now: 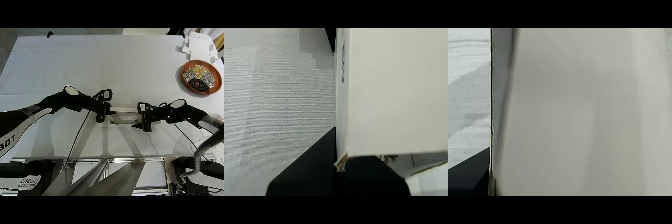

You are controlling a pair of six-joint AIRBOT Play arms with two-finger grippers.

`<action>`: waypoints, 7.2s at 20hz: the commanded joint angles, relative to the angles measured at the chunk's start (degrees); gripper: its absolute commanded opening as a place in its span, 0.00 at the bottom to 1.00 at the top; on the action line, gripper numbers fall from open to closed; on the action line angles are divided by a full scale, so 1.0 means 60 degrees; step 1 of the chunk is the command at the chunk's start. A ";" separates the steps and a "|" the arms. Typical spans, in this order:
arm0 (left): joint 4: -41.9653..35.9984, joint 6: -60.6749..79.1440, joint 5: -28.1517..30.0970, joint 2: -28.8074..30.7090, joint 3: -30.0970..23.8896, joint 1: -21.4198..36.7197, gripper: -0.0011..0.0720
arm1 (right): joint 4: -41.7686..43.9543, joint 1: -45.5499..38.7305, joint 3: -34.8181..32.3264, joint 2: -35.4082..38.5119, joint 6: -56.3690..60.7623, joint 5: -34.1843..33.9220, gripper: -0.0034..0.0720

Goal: Fold the box and place the chain.

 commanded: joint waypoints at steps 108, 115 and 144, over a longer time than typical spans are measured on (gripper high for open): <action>0.5162 -0.8553 0.2138 0.3756 0.0000 -0.1887 0.02 | -0.0004 -0.0007 -0.0004 0.0000 0.0004 -0.0004 0.44; 0.7675 -0.8739 -0.0357 0.4324 0.0000 -0.1749 0.03 | -0.0004 -0.0007 -0.0004 0.0000 0.0004 -0.0011 0.44; 0.6776 -0.6386 0.1100 0.1552 0.0000 -0.1927 0.38 | -0.0004 -0.0007 -0.0004 0.0000 0.0004 -0.0011 0.44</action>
